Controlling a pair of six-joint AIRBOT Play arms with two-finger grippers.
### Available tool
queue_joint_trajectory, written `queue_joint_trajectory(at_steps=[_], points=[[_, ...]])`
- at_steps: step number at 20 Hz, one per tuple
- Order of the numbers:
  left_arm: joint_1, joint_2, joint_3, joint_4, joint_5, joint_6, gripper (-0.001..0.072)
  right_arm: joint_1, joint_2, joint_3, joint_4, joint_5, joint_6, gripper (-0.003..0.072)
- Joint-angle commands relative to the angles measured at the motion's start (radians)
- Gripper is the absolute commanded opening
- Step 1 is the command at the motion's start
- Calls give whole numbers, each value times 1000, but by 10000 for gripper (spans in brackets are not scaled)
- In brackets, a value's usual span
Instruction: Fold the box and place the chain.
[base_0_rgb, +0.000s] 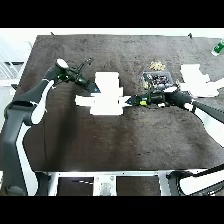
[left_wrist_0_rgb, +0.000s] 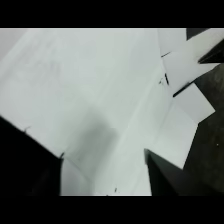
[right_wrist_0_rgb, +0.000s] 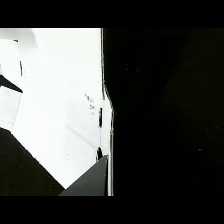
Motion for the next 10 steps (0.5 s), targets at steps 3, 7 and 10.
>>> queue_joint_trajectory(at_steps=[3,7,10], points=[[34,-1,1,-87,-10,3,588,1,-1,0,1,0,-4,10],[33,-7,-1,-104,-23,6,588,1,-1,0,1,0,-3,10],[33,-18,-1,-110,-43,5,540,0,-1,0,0,-1,-3,10]])
